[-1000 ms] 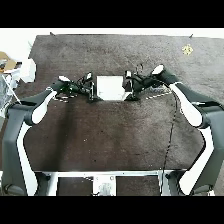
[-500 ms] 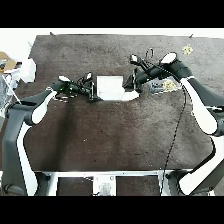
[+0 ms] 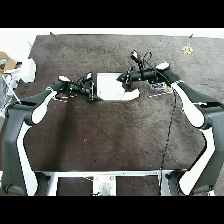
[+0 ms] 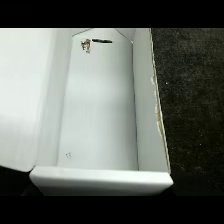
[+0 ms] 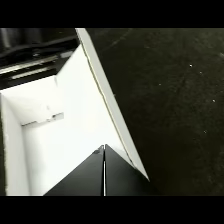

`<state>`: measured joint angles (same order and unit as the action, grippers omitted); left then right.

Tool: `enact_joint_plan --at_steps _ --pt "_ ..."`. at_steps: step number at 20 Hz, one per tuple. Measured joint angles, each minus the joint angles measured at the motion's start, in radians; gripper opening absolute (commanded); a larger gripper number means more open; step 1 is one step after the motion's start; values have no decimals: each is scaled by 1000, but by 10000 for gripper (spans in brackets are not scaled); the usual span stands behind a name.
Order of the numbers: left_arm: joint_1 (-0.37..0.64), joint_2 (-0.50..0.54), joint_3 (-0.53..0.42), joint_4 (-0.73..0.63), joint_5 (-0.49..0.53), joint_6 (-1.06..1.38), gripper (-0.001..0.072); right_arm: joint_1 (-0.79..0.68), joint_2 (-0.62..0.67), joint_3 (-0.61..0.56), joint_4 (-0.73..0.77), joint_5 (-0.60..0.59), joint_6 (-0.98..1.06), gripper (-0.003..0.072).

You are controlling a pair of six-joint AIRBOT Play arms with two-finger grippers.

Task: Fold the box and place the chain.

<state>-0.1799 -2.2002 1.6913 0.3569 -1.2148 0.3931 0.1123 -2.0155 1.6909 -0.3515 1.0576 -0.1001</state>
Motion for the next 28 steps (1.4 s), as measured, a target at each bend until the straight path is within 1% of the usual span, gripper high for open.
enact_joint_plan --at_steps 5,12,14,17,19,21,23,25,26,27,28 --pt "0 0 0 0 0 0 288 -1 -38 0 16 -34 -32 1" --pt "0 0 0 0 0 0 288 -3 -57 1 -60 -5 -58 1" --pt "0 0 0 0 0 0 287 -5 -58 1 -58 -6 -78 1" --pt "0 0 0 0 0 0 288 -10 -51 1 -12 -9 -111 3" --pt "0 0 0 0 0 0 288 -18 -27 2 22 -1 -122 2" --pt "0 0 0 0 0 0 288 -31 16 2 17 33 -113 2" --pt "0 0 0 0 0 0 288 -40 76 1 -37 61 -68 2" --pt "0 0 0 0 0 0 288 -43 146 0 -156 80 -11 12" --pt "0 0 0 0 0 0 288 -41 174 1 -214 86 13 51" --pt "0 0 0 0 0 0 288 -37 195 0 -280 90 33 129" --pt "0 0 0 0 0 0 288 -31 208 -4 -342 97 49 377"
